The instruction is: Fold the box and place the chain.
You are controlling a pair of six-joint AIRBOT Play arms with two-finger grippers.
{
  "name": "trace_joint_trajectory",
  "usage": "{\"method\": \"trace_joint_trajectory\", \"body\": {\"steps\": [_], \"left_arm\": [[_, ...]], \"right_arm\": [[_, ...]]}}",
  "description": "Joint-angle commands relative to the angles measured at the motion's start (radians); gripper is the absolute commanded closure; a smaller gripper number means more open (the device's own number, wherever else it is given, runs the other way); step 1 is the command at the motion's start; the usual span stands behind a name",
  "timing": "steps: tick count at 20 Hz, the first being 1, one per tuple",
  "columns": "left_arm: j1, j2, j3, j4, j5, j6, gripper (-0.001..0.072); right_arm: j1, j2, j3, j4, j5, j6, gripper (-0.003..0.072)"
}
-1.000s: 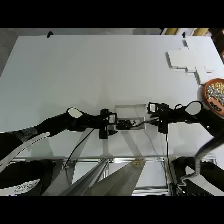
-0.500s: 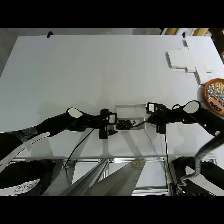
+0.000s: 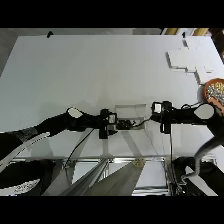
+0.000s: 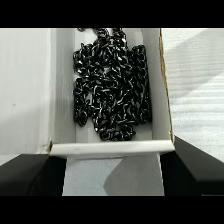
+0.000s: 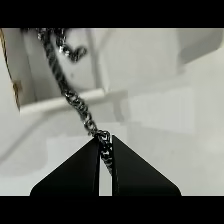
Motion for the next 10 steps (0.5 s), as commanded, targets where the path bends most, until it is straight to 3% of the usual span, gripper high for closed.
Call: {"method": "trace_joint_trajectory", "body": {"steps": [1,7,10], "left_arm": [[0.000,0.000,0.000,0.000,0.000,0.000,0.0659],[0.000,0.000,0.000,0.000,0.000,0.000,0.0659],[0.000,0.000,0.000,0.000,0.000,0.000,0.0659]], "right_arm": [[0.010,0.045,0.000,0.227,0.043,0.019,0.0665],[0.233,0.044,0.000,0.287,0.049,0.026,0.0665],[0.332,0.044,0.000,0.294,-0.016,0.026,0.0665]]}}
